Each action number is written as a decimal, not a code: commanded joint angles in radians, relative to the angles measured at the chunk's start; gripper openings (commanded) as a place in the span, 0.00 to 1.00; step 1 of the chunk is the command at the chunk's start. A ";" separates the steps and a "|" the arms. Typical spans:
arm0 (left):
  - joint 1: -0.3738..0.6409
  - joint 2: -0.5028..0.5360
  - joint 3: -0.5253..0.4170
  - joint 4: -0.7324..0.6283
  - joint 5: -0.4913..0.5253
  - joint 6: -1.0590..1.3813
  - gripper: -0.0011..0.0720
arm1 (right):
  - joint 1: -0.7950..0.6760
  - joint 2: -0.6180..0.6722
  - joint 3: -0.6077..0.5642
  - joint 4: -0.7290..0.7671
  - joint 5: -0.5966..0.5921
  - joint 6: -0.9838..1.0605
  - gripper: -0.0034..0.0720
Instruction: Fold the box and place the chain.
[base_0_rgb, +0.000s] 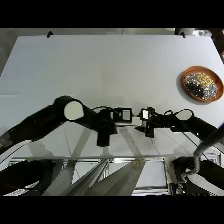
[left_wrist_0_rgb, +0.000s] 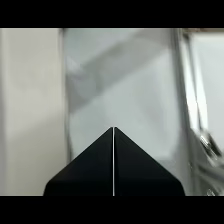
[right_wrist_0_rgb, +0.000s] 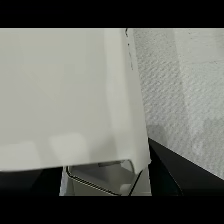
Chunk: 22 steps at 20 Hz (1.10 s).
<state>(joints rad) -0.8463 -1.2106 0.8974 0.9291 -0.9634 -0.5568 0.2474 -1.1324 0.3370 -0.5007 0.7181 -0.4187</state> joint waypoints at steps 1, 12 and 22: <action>-0.034 -0.085 -0.001 -0.054 0.402 -0.089 0.03 | 0.000 0.000 0.001 0.000 0.000 0.000 0.58; 0.071 -0.260 -0.001 -0.061 0.478 -0.346 0.02 | 0.000 0.000 0.001 0.000 0.000 0.000 0.58; 0.076 -0.192 -0.001 -0.003 0.450 -0.345 0.02 | 0.000 0.000 0.001 0.000 0.000 0.000 0.58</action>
<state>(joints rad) -0.7738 -1.4464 0.8963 0.8898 -0.5190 -0.8989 0.2474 -1.1324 0.3370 -0.5018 0.7189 -0.4225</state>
